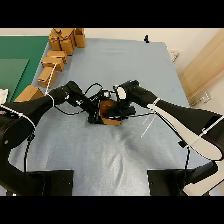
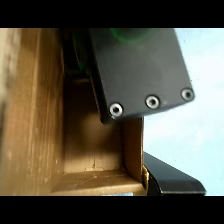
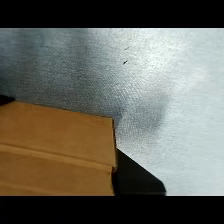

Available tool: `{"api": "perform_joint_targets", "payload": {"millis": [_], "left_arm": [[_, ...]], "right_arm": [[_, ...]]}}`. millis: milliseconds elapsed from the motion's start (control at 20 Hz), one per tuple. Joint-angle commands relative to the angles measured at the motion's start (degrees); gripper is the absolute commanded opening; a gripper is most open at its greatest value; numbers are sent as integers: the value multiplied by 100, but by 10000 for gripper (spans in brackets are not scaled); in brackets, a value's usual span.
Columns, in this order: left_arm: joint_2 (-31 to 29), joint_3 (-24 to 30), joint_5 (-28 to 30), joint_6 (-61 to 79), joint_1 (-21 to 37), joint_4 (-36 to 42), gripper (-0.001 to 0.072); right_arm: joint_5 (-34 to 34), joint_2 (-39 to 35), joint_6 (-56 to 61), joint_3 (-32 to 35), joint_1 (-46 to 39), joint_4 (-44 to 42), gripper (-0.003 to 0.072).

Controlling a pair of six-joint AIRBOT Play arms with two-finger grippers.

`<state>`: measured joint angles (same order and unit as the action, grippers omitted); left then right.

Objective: Fold the box.

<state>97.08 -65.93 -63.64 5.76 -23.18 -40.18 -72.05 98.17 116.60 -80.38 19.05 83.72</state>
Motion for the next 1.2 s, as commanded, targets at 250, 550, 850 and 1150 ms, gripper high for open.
{"api": "perform_joint_targets", "payload": {"millis": [250, 550, 850, 1150], "left_arm": [[4, 0, -2, 17, -4, -11, 415], [4, 0, -24, 17, -4, -11, 415], [4, 0, -24, 17, -4, -11, 415], [4, 0, -103, 15, -4, -11, 415]], "right_arm": [[101, -4, 17, -2, 2, 0, 9], [98, -4, 15, -4, 0, 26, 6], [105, -4, 15, -9, 0, 48, 9], [168, -76, 15, -9, 0, 105, 259]]}}
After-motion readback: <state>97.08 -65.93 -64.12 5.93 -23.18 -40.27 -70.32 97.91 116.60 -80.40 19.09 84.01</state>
